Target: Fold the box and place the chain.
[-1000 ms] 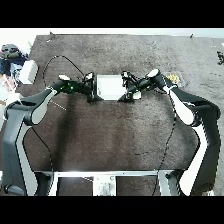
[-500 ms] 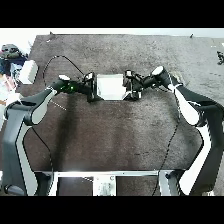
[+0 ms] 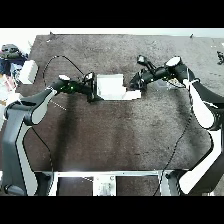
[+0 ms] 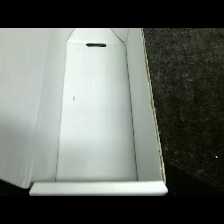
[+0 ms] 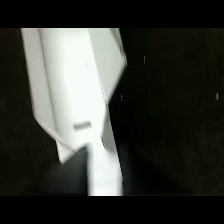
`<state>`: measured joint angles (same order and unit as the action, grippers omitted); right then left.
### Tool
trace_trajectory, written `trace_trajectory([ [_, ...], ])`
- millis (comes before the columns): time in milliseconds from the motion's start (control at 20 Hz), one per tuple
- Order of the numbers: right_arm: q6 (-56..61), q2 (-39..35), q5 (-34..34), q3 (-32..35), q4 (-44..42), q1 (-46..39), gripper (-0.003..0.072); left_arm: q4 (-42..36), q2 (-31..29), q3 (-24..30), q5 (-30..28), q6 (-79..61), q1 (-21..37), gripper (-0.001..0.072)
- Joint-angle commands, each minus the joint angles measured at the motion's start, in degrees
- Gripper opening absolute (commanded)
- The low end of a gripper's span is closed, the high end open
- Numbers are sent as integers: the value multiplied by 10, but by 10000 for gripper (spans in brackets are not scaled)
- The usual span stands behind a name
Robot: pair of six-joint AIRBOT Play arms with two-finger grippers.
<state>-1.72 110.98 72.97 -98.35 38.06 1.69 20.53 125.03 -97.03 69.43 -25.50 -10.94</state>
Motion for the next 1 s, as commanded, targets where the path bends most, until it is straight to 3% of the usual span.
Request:
trace_trajectory([
  [0,17,-14,33,0,-118,10,31,0,0,0,0,0,0,174],
  [150,16,-5,8,0,-111,38,31,0,0,0,0,0,0,174],
  [650,14,34,-184,0,-82,64,32,0,0,0,0,0,0,174],
  [950,14,67,-200,0,-83,64,32,0,0,0,0,0,0,174],
])
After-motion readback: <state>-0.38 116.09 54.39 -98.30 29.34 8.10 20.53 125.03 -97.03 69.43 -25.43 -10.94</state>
